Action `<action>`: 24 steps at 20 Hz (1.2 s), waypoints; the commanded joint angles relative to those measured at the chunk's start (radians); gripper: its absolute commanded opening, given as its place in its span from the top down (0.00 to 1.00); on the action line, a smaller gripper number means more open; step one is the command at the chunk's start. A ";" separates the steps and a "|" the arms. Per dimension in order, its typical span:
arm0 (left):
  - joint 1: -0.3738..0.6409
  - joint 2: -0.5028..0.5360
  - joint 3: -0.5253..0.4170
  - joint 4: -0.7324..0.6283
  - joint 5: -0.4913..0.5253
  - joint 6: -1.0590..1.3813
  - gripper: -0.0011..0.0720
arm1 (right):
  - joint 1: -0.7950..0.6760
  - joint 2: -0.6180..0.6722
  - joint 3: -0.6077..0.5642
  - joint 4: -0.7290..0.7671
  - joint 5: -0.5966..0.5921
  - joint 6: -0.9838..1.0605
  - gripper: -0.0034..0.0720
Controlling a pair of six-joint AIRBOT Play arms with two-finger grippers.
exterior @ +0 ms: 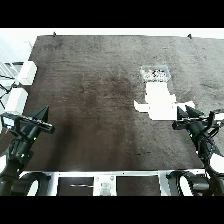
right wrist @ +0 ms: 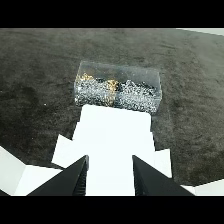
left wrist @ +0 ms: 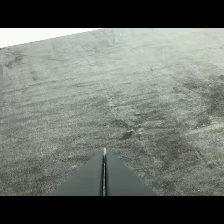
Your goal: Fold the box and place the chain.
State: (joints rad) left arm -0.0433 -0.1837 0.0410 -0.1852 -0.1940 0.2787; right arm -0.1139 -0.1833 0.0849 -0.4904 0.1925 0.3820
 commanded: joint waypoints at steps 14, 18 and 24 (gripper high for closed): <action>0.000 0.001 -0.002 0.000 0.000 0.000 0.96 | -0.068 -0.158 0.226 0.001 -0.091 0.151 0.30; 0.000 0.001 -0.002 0.000 0.000 0.000 0.96 | -0.312 -0.538 0.423 -0.001 0.204 0.195 0.30; 0.000 0.001 -0.002 0.000 0.000 0.000 0.96 | -0.700 -1.022 0.883 -0.144 0.872 0.343 0.23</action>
State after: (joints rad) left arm -0.0433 -0.1837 0.0399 -0.1848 -0.1940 0.2790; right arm -0.6659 -1.0019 0.7681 -0.5533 0.7437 0.6369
